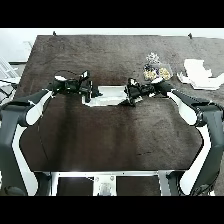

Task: Fold the box and place the chain.

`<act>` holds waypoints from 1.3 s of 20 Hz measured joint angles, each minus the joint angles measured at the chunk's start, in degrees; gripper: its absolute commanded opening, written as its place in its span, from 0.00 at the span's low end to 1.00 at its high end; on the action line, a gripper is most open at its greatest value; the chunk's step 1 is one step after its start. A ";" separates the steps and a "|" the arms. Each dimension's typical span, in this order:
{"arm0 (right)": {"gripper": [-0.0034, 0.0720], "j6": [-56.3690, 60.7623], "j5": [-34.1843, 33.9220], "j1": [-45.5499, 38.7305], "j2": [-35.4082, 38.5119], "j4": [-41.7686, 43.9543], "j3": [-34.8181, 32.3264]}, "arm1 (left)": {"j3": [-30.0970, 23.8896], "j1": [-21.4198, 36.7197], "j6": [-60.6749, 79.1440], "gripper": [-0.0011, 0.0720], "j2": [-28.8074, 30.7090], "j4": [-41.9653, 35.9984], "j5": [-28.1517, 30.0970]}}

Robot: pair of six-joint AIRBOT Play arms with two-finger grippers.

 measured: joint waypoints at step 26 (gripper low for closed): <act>0.96 -0.39 2.29 -1.16 -0.02 1.31 0.00 | 0.00 -0.02 -0.04 0.04 0.00 0.02 -0.33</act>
